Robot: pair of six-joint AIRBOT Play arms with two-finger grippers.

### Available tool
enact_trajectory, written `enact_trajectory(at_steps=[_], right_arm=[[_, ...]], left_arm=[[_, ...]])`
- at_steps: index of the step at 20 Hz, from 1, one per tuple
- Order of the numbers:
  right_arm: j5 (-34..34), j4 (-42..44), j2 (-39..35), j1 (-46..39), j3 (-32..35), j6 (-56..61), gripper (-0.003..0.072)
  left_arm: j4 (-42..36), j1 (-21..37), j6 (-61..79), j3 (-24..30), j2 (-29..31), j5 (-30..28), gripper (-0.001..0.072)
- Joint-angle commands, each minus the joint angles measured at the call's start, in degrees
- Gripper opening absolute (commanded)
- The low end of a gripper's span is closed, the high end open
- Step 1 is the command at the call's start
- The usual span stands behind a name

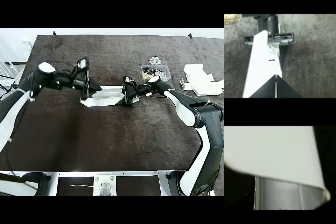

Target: Fold the box and place the chain.

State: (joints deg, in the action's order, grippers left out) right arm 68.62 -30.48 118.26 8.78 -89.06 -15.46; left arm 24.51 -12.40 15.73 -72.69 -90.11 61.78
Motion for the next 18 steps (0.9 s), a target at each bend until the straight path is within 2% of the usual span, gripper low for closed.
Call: enact_trajectory(at_steps=[1,3,7,13,15,18], right_arm=[[0.0,0.0,0.0,0.0,0.0,0.0,0.0482],[0.0,0.0,0.0,0.0,0.0,0.0,0.0482],[0.0,0.0,0.0,0.0,0.0,0.0,0.0482],[0.0,0.0,0.0,0.0,0.0,0.0,0.0482],[0.0,0.0,0.0,0.0,0.0,0.0,0.0482],[0.0,0.0,0.0,0.0,0.0,0.0,0.0482]], left_arm=[[-0.9,-3.1,4.9,9.5,3.4,-8.7,0.0012],[-1.0,-3.5,4.9,11.1,2.8,-9.5,0.0012],[-4.1,-3.5,5.9,10.3,1.5,-16.9,0.0012],[-3.7,-3.3,4.0,-3.1,-7.5,-17.8,0.0016],[-3.6,-3.3,3.9,-5.2,-9.2,-19.3,0.0016],[-3.5,-3.3,3.8,-5.4,-10.5,-20.9,0.0016]])
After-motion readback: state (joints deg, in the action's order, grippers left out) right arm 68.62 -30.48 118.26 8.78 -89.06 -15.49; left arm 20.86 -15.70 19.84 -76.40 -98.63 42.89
